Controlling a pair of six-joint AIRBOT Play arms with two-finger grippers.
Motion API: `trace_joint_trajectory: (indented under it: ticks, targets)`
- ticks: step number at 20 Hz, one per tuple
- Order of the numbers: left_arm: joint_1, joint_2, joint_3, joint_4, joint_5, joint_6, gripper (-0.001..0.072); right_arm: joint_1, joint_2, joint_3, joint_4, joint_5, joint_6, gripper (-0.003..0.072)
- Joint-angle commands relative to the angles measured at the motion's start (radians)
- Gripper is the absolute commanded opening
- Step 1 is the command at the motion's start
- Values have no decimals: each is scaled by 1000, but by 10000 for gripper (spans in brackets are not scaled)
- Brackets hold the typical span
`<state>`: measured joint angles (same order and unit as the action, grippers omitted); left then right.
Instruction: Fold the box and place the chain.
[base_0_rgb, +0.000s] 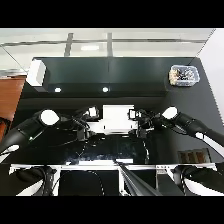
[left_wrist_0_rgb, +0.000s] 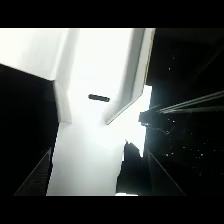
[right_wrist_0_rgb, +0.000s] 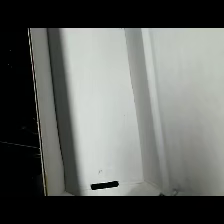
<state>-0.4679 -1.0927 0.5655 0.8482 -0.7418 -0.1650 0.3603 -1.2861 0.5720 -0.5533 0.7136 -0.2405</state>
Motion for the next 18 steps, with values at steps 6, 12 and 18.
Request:
trace_joint_trajectory:
  ticks: [6, 12, 18]
  targets:
    - [-144, -65, -5, -19, 262, 56, 677, 0, 0, 0, 0, 0, 0, 127]
    - [-143, -65, 6, -20, 111, 26, 162, 0, 0, 0, 0, 0, 0, 127]
    - [-143, -65, 11, -53, 154, 22, 160, 0, 0, 0, 0, 0, 0, 127]
